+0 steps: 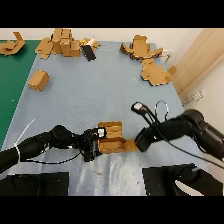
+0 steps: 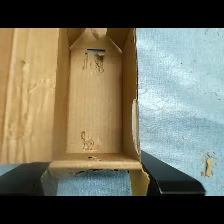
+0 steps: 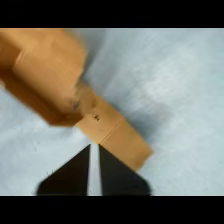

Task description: Fold the box.

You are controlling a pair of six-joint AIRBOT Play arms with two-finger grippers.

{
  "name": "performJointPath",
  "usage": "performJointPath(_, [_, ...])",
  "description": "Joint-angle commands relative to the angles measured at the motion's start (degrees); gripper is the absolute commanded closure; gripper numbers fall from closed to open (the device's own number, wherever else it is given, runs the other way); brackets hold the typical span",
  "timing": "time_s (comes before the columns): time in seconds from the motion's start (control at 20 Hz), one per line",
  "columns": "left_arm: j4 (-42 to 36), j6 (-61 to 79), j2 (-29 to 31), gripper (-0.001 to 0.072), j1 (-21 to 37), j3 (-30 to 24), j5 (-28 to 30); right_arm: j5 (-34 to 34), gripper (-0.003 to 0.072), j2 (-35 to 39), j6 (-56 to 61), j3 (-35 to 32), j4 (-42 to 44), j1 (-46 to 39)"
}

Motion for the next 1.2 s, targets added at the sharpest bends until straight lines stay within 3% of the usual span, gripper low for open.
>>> performJointPath(0.0, [0.0,0.0,0.0,0.027,0.0,0.0,0.0,6.2,0.0222,8.8,-17.2,-10.6,1.4,4.1])
performJointPath(0.1, [0.0,0.0,0.0,0.027,0.0,0.0,0.0,12.0,0.0222,7.7,-25.4,-12.9,1.3,4.7])
performJointPath(0.35, [0.0,0.0,0.0,0.027,0.0,0.0,0.0,26.2,0.0222,1.0,-30.8,-12.8,0.1,4.7])
performJointPath(0.55, [0.0,0.0,0.0,0.027,0.1,0.0,0.0,26.4,0.0222,-3.3,-30.8,-12.1,4.4,4.7])
performJointPath(0.8, [0.0,0.0,0.0,0.0271,0.1,0.0,0.0,26.4,0.0235,-3.5,-31.9,-12.0,6.4,4.7])
performJointPath(0.9, [0.0,0.0,0.0,0.0271,0.0,0.0,0.0,26.4,0.0513,-3.5,-32.2,-12.0,8.0,4.7])
performJointPath(1.15, [0.0,0.0,0.0,0.0271,0.1,0.0,0.0,27.1,0.0539,-3.5,-32.2,-12.0,11.1,4.7])
